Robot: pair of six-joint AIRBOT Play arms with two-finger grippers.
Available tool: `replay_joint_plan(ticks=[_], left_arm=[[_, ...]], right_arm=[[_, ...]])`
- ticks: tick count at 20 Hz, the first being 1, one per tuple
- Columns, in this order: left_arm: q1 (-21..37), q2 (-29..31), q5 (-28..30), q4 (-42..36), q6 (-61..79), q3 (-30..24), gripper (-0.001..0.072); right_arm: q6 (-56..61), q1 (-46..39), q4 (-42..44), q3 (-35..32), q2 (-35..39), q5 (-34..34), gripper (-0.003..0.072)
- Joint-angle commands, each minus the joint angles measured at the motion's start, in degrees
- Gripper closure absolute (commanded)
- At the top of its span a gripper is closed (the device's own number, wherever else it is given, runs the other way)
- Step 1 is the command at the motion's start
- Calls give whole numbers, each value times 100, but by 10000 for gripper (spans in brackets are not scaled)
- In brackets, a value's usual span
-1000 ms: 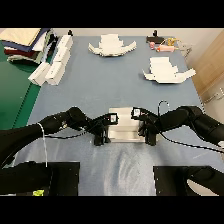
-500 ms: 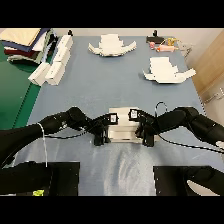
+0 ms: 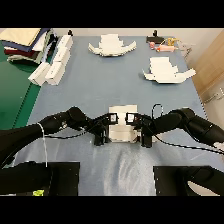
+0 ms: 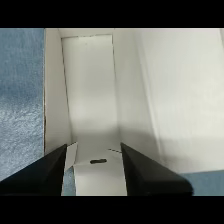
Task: Fold the box.
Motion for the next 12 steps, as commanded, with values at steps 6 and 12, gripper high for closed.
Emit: replay_joint_plan(ticks=[6, 12], left_arm=[[2, -2, 2, 9, 2, 0, 187], [2, -2, 2, 7, 2, 0, 187]], right_arm=[[133, 7, -122, -4, -2, -22, 85], [566, 7, -122, 85, 249, -267, 332]])
